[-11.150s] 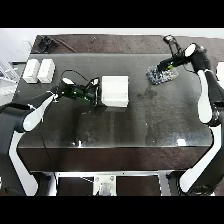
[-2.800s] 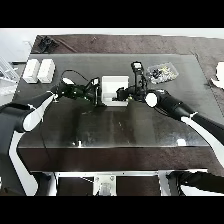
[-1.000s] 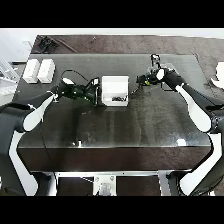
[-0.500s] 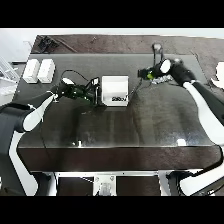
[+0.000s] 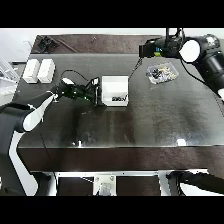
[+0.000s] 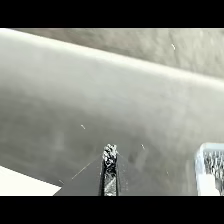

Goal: Fold the box and place the chain.

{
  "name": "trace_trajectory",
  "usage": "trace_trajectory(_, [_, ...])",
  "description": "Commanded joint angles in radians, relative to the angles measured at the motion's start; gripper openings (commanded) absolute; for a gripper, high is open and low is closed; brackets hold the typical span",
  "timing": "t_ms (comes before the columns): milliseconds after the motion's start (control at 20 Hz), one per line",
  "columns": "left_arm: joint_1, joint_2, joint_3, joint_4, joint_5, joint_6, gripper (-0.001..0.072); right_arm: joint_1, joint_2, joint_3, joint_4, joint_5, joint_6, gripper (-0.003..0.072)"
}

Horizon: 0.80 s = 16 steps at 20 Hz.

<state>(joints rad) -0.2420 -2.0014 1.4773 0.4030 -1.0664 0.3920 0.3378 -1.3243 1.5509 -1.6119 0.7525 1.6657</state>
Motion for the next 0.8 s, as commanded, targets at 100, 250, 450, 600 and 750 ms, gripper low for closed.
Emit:
trace_trajectory(100, [-0.001,0.0,0.0,0.001,0.0,0.0,0.0524,0.112,0.077,0.001,-0.023,-0.002,-0.021,0.0015])
trace_trajectory(250, [-0.001,0.0,0.0,0.001,0.0,0.0,0.0524,0.152,0.077,0.001,-0.023,-0.004,-0.02,0.0015])
trace_trajectory(450, [-0.001,0.0,0.0,0.001,0.0,0.0,0.0524,0.167,0.077,-0.01,-0.019,-0.003,-0.019,0.0015])
trace_trajectory(600, [-0.001,0.0,0.0,0.001,0.0,0.0,0.0524,0.169,0.077,-0.064,0.016,-0.003,-0.019,0.0015])
trace_trajectory(750, [-0.001,0.0,0.0,0.001,0.0,0.0,0.0524,0.172,0.065,-0.165,0.026,-0.018,0.01,0.0015])
